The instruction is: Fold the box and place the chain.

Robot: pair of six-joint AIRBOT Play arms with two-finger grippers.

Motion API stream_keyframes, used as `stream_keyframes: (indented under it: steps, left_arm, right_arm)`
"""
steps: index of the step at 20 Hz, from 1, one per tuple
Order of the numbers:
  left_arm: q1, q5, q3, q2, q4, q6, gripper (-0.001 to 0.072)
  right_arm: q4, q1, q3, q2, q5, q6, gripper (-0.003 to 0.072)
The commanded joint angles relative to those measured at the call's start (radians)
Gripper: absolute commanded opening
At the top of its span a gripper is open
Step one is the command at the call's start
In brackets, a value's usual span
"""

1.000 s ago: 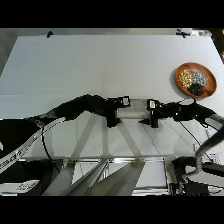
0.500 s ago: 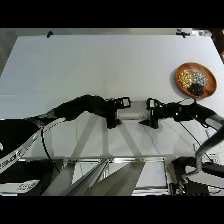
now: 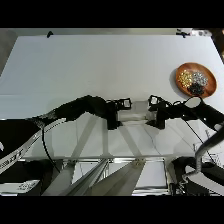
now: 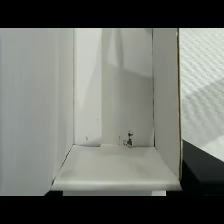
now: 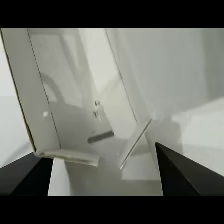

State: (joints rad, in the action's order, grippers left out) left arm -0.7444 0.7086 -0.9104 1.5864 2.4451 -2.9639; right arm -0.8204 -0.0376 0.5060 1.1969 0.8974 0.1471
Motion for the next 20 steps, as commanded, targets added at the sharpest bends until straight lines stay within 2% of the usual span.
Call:
stream_keyframes:
  steps: [1,6,10,14,15,16,18,19,20]
  left_arm:
    - [0.001,-0.025,-0.001,0.0,-0.001,0.005,0.0315]
    - [0.001,-0.014,-0.001,-0.017,-0.05,0.005,0.0315]
    - [0.001,-0.013,-0.001,-0.036,-0.083,0.005,0.0316]
    - [0.001,-0.014,-0.001,-0.038,-0.082,0.005,0.0316]
    - [0.001,-0.014,-0.001,-0.038,-0.082,0.005,0.0316]
    - [0.001,-0.013,-0.001,-0.038,-0.082,0.005,0.0316]
    - [0.001,-0.013,-0.001,-0.038,-0.082,0.005,0.0316]
    - [0.001,-0.014,-0.001,-0.038,-0.082,0.005,0.0316]
    - [0.001,-0.013,-0.001,-0.038,-0.082,0.005,0.0316]
  right_arm:
    - [-0.159,0.0,0.0,-0.029,0.065,-0.153,0.0694]
    - [-0.27,0.0,0.0,-0.077,0.104,-0.261,0.0673]
    - [-0.309,0.046,0.0,-0.212,0.114,-0.278,0.0653]
    - [-0.284,0.126,0.0,-0.36,0.113,-0.278,0.0649]
    - [-0.227,0.129,0.0,-0.38,0.114,-0.275,0.0596]
    - [-0.141,0.127,0.0,-0.388,0.124,-0.243,0.0462]
    - [0.08,0.126,0.0,-0.388,0.172,-0.095,0.0106]
    - [0.196,0.126,0.0,-0.388,0.203,-0.018,0.0014]
    - [0.28,0.124,0.0,-0.386,0.208,0.017,0.0014]
